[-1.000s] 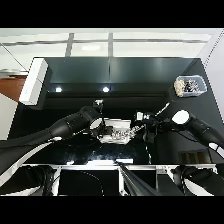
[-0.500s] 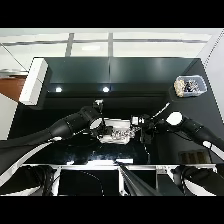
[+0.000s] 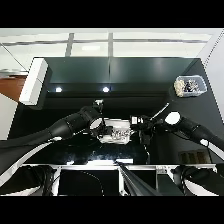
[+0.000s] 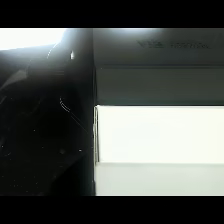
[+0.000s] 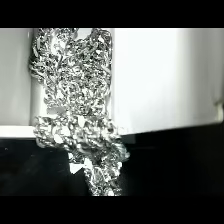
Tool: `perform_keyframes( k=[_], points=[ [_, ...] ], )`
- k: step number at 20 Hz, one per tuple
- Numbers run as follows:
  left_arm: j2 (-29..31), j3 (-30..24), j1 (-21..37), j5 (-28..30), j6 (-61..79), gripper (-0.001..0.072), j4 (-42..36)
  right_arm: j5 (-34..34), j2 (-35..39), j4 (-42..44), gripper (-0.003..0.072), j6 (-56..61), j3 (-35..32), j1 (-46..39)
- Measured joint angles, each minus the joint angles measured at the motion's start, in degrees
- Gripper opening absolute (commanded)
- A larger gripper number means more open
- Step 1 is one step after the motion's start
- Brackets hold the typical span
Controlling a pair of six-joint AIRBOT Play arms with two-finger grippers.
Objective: Fold the box and place the chain.
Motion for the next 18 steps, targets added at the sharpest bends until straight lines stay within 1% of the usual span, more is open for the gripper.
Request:
perform_keyframes(
  k=[1, 5, 7, 10, 14, 18],
  points=[
    [0.02, 0.00, 0.00, 0.00, 0.00, 0.0031, 0.00, 0.11, -0.04, 0.02, 0.0044, 0.02, 0.00, 0.00],
    [0.02, 0.00, 0.00, -0.02, 0.00, 0.0031, -0.02, 0.28, 1.62, -1.31, 0.0043, 1.38, -0.07, -0.11],
    [0.00, 0.00, 0.00, -0.02, 0.00, 0.0031, -0.02, 0.11, 4.09, -0.92, 0.0042, 3.76, 0.13, -0.59],
    [0.00, 0.00, 0.00, -0.02, 0.00, 0.0031, -0.02, 1.81, 9.16, -0.92, 0.0042, 9.79, 1.25, -2.01],
    [0.00, 0.00, 0.00, -0.02, 0.00, 0.0031, -0.02, 7.85, 16.31, -1.29, 0.0042, 21.38, 5.62, -3.54],
    [0.00, 0.00, 0.00, -0.02, 0.00, 0.0031, -0.02, 15.19, 20.52, -1.11, 0.0042, 31.01, 12.24, -4.00]
  ],
)
